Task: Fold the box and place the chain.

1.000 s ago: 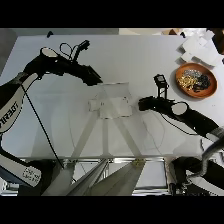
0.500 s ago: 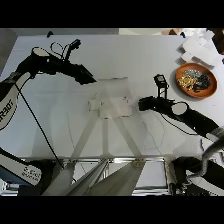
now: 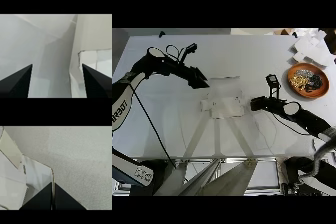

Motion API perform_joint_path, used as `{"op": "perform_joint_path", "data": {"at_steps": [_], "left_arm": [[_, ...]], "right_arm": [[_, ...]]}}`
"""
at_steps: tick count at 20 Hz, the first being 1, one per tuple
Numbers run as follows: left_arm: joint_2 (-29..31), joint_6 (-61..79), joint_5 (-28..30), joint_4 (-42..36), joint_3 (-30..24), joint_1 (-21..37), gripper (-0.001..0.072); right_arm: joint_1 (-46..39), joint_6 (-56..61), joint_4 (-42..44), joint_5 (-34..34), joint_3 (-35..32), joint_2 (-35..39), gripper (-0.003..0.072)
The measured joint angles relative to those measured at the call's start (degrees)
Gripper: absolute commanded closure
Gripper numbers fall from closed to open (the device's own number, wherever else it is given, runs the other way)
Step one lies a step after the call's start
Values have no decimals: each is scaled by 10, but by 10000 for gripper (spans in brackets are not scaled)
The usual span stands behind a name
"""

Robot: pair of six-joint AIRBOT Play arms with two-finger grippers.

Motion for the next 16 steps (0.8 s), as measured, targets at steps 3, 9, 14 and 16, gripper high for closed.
{"op": "perform_joint_path", "data": {"at_steps": [3,9,14,16], "left_arm": [[0,14,2,0,0,-21,14],[-1,24,47,17,0,-63,15],[-14,25,72,63,0,-92,149],[-19,25,76,68,0,-97,348]], "right_arm": [[0,0,0,0,0,0,678],[0,0,0,0,0,0,678],[0,0,0,0,0,0,678],[0,0,0,0,0,0,678]]}}
